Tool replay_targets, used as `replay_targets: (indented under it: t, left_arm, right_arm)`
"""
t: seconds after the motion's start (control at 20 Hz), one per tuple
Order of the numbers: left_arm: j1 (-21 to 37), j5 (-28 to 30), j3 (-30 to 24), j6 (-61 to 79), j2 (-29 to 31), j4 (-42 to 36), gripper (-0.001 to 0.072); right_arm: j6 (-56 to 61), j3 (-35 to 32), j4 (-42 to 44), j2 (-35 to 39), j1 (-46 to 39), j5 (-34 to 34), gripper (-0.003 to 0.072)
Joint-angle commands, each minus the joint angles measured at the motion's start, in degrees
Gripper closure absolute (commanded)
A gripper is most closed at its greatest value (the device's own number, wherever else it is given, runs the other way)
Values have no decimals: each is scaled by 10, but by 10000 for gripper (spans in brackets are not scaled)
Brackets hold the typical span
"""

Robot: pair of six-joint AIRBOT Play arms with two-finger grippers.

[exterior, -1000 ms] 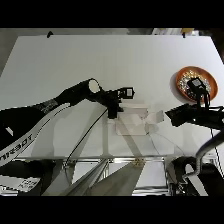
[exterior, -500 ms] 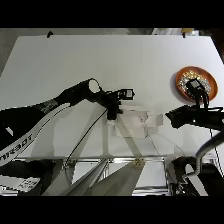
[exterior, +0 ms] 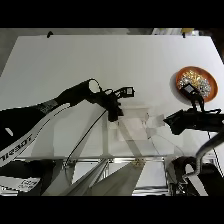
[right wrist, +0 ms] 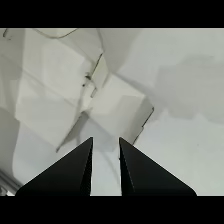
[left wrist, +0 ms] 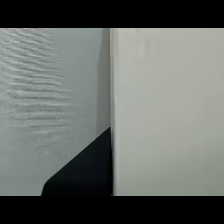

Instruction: Fold the box and place the chain.

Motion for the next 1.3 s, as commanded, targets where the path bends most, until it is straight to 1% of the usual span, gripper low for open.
replay_targets:
  t: [0.0, 0.05, 0.15, 0.5, 0.75, 0.95, 1.25]
  left_arm:
    - [-2, 10, 0, -105, 17, 31, 714]
    - [-3, 21, 0, -123, 26, 50, 714]
    - [-3, 26, 0, -122, 36, 55, 713]
    - [-4, 2, -15, -20, 24, 50, 709]
    - [-4, 26, -15, 19, 23, 24, 708]
    - [-4, 42, -15, 20, 14, 24, 707]
    - [-4, 43, -15, 33, 1, 15, 706]
  right_arm:
    - [-4, 0, 2, 0, 0, -1, 526]
    - [-4, 0, 2, 0, 0, -3, 526]
    - [-4, 0, 2, 0, 0, -11, 526]
    - [-18, -1, 2, 0, 0, -28, 526]
    - [-18, -1, 2, 0, 0, -29, 526]
    - [-18, -1, 2, 0, 0, -29, 526]
    - [-18, -1, 2, 0, 0, -28, 526]
